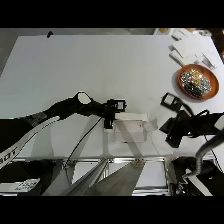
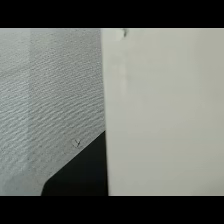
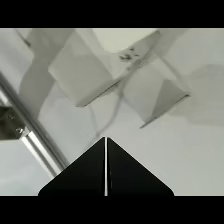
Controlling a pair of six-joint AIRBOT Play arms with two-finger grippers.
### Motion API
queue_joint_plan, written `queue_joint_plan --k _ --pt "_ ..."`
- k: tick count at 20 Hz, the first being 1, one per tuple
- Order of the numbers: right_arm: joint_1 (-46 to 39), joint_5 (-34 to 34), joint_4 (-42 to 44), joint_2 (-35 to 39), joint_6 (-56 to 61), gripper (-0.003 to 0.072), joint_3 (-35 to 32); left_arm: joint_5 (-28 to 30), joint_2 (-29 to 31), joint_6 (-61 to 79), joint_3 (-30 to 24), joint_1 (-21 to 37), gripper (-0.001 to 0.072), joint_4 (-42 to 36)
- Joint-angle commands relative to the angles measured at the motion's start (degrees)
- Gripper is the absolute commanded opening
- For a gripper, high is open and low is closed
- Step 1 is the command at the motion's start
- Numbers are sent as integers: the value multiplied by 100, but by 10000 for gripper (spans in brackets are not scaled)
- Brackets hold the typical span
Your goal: Fold the box and place the chain.
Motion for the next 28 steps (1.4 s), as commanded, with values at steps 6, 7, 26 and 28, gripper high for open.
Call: queue_joint_plan --k 6,7,26,28 --pt "2371 -1506 -798 282 -474 450 -1182 -17 0 0 -2 -4 13 4" --pt "2583 -1753 -997 350 -474 561 -1296 -20 0 0 -2 -4 13 4" --pt "2820 -4271 -2273 157 -455 692 -2201 -42 0 -2 -2 -4 13 2" --pt "2524 -4144 -2098 157 -501 691 -2002 -44 0 -2 -2 -4 13 4"
